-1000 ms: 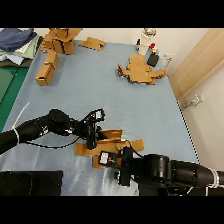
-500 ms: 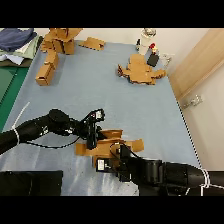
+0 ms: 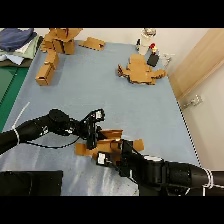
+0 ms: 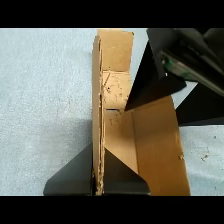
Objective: Fold the box.
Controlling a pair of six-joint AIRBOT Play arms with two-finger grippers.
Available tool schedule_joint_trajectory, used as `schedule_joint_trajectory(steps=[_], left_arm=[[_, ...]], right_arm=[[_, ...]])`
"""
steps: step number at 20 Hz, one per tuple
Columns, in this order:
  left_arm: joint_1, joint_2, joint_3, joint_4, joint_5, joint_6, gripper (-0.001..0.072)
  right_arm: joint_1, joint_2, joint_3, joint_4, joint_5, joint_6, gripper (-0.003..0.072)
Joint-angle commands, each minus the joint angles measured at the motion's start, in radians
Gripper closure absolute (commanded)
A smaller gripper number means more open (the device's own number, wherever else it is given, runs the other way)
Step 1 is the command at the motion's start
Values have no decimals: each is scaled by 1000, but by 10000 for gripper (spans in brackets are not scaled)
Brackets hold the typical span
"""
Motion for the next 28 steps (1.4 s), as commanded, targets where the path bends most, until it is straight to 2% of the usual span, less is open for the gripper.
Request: schedule_joint_trajectory(steps=[1,4,5,6,11,14,16,19,22,26,28], left_arm=[[0,0,0,0,0,0,696],[0,0,0,0,0,0,696],[0,0,0,0,0,0,697],[0,0,0,0,-1,0,696],[0,0,0,0,0,0,696],[0,0,0,0,0,0,696],[0,0,0,0,0,0,696],[0,0,0,0,0,0,696],[0,0,0,0,0,0,696],[0,0,0,0,0,0,696],[0,0,0,0,0,0,696]], right_arm=[[0,21,13,-36,-51,180,106],[0,21,13,-14,-65,233,103],[0,21,13,-15,-65,228,76],[-1,21,13,-28,-74,227,-32],[-55,27,10,-63,-78,159,-32],[-67,45,-2,-87,-42,105,-32],[-74,84,-22,-142,-3,96,-31],[-114,174,-75,-137,63,52,-31],[-171,227,-112,-66,133,-42,-31],[-264,224,-113,58,192,-228,-31],[-353,212,-113,189,238,-382,-31]])
